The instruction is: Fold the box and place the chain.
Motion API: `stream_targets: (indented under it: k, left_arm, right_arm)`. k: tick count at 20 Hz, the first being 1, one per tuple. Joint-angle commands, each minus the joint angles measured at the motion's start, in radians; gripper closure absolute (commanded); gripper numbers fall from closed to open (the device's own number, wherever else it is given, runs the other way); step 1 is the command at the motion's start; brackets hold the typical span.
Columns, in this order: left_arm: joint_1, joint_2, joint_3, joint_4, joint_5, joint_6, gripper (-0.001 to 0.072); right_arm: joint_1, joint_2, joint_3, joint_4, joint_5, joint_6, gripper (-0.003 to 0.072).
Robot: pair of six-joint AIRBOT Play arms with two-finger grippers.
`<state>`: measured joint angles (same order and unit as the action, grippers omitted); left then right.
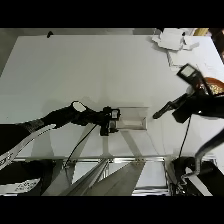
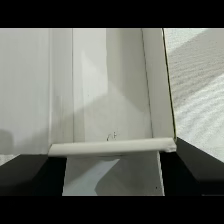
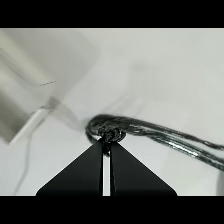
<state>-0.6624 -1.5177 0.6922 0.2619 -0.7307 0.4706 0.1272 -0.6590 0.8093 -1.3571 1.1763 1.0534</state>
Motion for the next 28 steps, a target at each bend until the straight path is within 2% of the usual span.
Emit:
stream_targets:
  k: [1,3,6,9,12,14,15,19,22,25,28]
  left_arm:
    - [0.0,0.0,0.0,0.0,0.0,0.0,0.039]
    - [0.0,0.0,0.0,0.0,0.0,0.0,0.039]
    - [0.0,0.0,0.0,0.0,0.0,0.0,0.039]
    - [0.0,0.0,0.0,0.0,0.0,0.0,0.039]
    - [0.0,0.0,0.0,0.0,0.0,0.0,0.039]
    - [0.0,0.0,0.0,0.0,0.0,0.0,0.039]
    - [0.0,0.0,0.0,0.0,0.0,0.0,0.039]
    - [0.0,0.0,0.0,0.0,0.0,0.0,0.039]
    - [0.0,0.0,0.0,0.0,0.0,0.0,0.039]
    - [0.0,0.0,0.0,0.0,0.0,0.0,0.039]
    - [0.0,0.0,0.0,0.0,0.0,0.0,0.039]
  right_arm:
    - [-0.131,-0.003,-0.006,-0.048,-0.074,0.063,0.0667]
    - [-0.135,-0.062,-0.027,-0.105,-0.079,0.095,0.0667]
    - [-0.135,-0.148,-0.123,-0.047,-0.109,0.09,0.0666]
    - [-0.135,-0.172,-0.234,-0.071,-0.161,0.09,0.0666]
    - [-0.135,-0.173,-0.295,-0.145,-0.19,0.096,0.0648]
    - [-0.135,-0.173,-0.299,-0.153,-0.187,0.099,0.0502]
    - [-0.135,-0.173,-0.298,-0.15,-0.177,0.098,0.0486]
    - [-0.135,-0.184,-0.257,-0.113,-0.169,0.06,0.0486]
    - [-0.135,-0.267,-0.244,-0.1,-0.176,0.019,0.0487]
    - [-0.135,-0.346,-0.244,-0.078,-0.204,0.018,0.0487]
    - [-0.135,-0.364,-0.244,-0.081,-0.257,0.018,0.0491]
